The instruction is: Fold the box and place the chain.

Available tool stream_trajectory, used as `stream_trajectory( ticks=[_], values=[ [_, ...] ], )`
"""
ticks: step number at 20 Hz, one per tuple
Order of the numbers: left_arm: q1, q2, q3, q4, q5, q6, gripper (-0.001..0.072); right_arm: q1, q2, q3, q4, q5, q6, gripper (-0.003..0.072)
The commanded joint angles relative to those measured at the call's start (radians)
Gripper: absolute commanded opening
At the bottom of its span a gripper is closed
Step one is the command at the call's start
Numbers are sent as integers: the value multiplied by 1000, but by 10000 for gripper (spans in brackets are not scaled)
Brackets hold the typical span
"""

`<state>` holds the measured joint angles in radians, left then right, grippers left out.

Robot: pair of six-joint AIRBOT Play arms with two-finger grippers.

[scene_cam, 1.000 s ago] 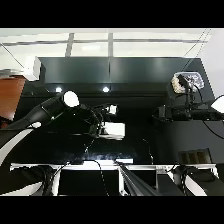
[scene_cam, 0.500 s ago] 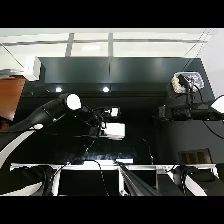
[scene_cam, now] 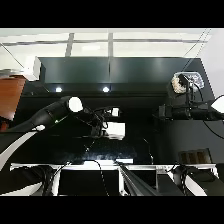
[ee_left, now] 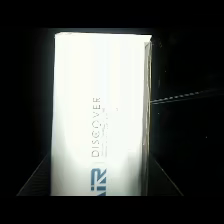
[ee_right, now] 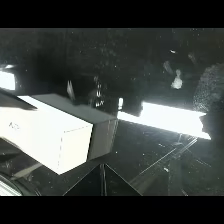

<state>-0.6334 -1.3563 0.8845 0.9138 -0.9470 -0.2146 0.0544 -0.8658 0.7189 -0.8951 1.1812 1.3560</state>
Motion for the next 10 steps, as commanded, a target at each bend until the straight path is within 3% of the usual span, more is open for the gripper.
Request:
stream_trajectory(
  ticks=[1, 10],
  values=[
    [-26, -23, -1, -11, 15, -2, 717, 0, 1, 1, 0, -3, 1, 23],
    [-36, -43, -11, 32, 23, -2, 714, 0, 1, 1, 0, -3, 1, 22]
  ],
)
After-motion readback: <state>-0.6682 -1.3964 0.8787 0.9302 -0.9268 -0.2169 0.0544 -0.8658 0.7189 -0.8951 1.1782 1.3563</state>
